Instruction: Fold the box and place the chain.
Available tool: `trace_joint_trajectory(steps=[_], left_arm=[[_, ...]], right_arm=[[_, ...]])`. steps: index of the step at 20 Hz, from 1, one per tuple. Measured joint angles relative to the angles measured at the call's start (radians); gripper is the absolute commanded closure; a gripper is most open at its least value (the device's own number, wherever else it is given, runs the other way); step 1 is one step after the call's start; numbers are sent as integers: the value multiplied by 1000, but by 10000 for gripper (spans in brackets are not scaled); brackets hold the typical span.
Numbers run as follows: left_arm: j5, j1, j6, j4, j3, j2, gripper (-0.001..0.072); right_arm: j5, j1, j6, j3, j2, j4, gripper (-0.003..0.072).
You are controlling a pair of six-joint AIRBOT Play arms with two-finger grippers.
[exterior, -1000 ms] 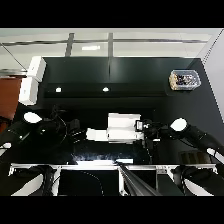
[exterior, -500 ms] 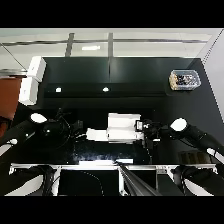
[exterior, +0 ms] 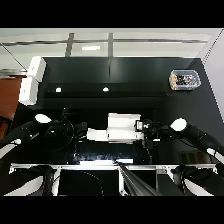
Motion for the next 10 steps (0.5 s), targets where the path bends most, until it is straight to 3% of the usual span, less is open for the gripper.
trace_joint_trajectory(steps=[10], left_arm=[[-33, -19, 57, -31, 16, -1, 685]], right_arm=[[0, 0, 0, 0, 0, 0, 452]])
